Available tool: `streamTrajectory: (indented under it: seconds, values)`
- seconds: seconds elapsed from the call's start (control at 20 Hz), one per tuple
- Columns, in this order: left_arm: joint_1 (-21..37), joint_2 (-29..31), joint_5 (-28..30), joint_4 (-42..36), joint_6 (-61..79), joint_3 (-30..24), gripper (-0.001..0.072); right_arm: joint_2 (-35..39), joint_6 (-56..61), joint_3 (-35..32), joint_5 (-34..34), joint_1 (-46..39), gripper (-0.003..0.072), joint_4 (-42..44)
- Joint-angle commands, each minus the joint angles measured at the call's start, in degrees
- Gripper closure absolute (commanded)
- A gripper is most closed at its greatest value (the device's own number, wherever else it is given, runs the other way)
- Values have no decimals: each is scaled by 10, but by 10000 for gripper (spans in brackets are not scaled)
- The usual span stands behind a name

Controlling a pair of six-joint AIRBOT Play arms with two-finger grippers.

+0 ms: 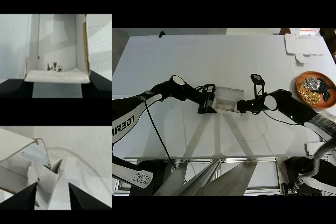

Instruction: Fold the box and place the chain.

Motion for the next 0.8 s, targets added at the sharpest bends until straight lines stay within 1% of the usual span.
streamTrajectory:
  seconds: [0.0,0.2,0.3,0.5,0.75]
  values:
    - [0,0,0,0,-1,0,334,-5,15,1,-8,14,263,-11]
    - [0,0,0,0,-1,0,334,-5,45,2,-3,17,268,-17]
    - [0,0,0,0,-1,0,334,-5,50,9,21,22,269,-42]
    - [0,0,0,0,-1,0,334,-5,134,30,59,37,269,-131]
    - [0,0,0,0,-1,0,334,-32,152,64,119,45,270,-146]
